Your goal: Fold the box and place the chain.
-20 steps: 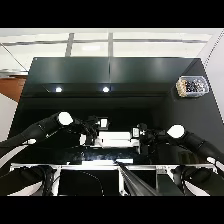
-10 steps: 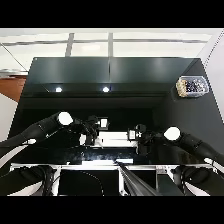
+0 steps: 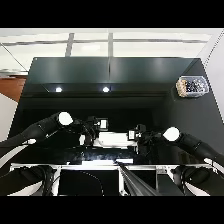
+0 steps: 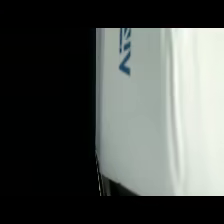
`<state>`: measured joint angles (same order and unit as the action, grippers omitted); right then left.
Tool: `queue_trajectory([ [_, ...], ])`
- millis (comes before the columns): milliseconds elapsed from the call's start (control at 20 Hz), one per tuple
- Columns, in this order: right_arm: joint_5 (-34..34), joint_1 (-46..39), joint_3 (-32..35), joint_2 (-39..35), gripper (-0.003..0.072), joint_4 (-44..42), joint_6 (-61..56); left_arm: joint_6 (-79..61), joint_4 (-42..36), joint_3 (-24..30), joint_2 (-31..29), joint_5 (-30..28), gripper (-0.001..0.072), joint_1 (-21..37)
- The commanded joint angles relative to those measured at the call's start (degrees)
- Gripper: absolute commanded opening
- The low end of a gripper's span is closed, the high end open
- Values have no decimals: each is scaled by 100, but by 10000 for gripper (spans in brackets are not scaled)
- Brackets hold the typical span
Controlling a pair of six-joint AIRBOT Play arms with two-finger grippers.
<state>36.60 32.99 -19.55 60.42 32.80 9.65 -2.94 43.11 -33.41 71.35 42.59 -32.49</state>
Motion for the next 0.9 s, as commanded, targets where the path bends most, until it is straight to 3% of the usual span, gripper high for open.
queue_trajectory([
  [0, -7, 4, 4, 4, 531, 7, -2, 208, -48, -9, -168, -2, 383, 4],
  [200, -2, 4, 4, 4, 531, 7, 0, 675, 120, -9, -734, -11, 646, 7],
  [450, -2, 4, 4, 4, 531, 7, -2, 2682, 1657, -9, -1963, 160, 646, 4],
  [550, -2, 4, 4, 4, 531, 7, 0, 3858, 2262, -9, -2490, 680, 639, 4],
  [650, -2, 4, 4, 4, 531, 7, 0, 5058, 2247, -4, -2813, 1429, 614, 2],
  [700, -2, 4, 4, 4, 531, 7, 0, 5508, 2002, 15, -2817, 1731, 533, 2],
  [750, -2, 4, 4, 4, 531, 7, 0, 5724, 1554, 98, -2771, 1996, 209, -2],
  [800, -2, 4, 4, 4, 531, 7, -2, 5672, 1047, 225, -2706, 2199, 40, -15],
  [850, -2, 4, 4, 4, 531, 7, 0, 5552, 570, 389, -2645, 2299, 32, -76],
])
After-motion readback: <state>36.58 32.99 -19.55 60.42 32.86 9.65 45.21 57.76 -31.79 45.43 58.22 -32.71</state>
